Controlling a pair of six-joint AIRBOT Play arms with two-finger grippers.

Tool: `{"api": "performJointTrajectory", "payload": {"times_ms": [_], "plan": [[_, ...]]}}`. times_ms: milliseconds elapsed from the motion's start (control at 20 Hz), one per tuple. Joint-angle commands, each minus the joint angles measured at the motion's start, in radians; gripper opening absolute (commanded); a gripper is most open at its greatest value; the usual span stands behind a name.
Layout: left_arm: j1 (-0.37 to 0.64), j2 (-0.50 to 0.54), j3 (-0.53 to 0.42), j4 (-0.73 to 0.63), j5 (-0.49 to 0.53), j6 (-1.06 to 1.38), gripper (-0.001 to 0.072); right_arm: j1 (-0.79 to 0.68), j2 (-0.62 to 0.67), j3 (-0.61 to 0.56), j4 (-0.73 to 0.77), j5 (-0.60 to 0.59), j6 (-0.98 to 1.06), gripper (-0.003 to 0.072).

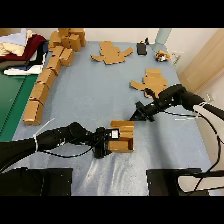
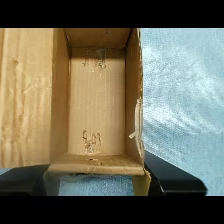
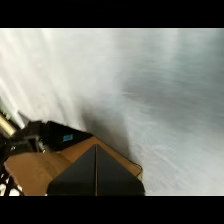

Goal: Fold the box.

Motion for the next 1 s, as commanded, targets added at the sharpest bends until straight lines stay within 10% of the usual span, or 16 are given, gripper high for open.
{"api": "performJointTrajectory", "payload": {"times_ms": [0,300,950], "plan": [[0.001,0.000,0.001,0.000,0.000,0.000,0.0522,0.054,-0.013,-0.008,0.121,-0.055,-0.253,0.0003],[0.001,0.000,0.001,0.000,0.000,0.000,0.0522,0.232,0.252,-0.145,-0.001,-0.001,-0.303,0.0002],[0.000,0.000,0.001,0.000,0.000,0.000,0.0522,0.748,0.677,-0.402,-0.663,0.582,-0.154,0.0003]]}}
